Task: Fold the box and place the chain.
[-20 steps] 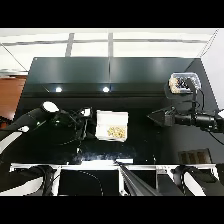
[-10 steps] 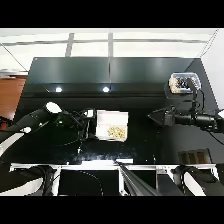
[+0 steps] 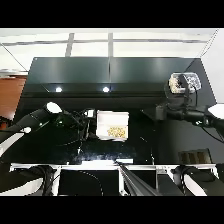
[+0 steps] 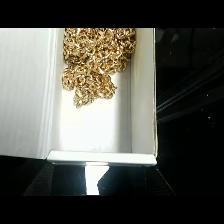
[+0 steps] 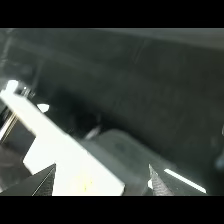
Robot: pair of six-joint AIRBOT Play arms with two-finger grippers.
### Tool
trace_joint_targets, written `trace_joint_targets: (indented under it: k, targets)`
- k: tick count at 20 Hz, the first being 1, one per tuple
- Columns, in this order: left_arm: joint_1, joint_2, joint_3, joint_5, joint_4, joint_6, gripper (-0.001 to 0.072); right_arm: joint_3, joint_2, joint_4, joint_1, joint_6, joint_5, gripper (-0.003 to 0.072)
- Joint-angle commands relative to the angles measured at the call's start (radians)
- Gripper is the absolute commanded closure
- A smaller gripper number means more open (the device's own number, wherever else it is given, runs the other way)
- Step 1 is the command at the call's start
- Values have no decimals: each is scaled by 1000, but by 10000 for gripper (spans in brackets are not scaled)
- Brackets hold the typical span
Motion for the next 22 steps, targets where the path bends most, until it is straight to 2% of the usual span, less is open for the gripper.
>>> trace_joint_targets:
  k: [1, 4, 6, 9, 14, 17, 22]
  targets:
    - [-5, -1, 0, 3, 6, 0, 338, 147, -149, -81, 139, 44, -172, -16]
    - [-8, -1, 0, 4, 11, 0, 339, 233, -310, -139, 185, 44, -175, -16]
    - [-8, -1, 0, 4, 11, 0, 338, 236, -350, -148, 220, -45, -111, -14]
    - [-8, -1, 0, 4, 11, 0, 338, 235, -353, -158, 275, -245, 55, -15]
    - [-8, -1, 0, 4, 11, 0, 337, 236, -353, -164, 312, -400, 138, -16]
    - [-8, -1, 0, 3, 11, 0, 338, 293, -346, -277, 316, -440, 301, -16]
    - [-8, -1, 0, 3, 12, 0, 338, 293, -312, -322, 363, -411, 272, -15]
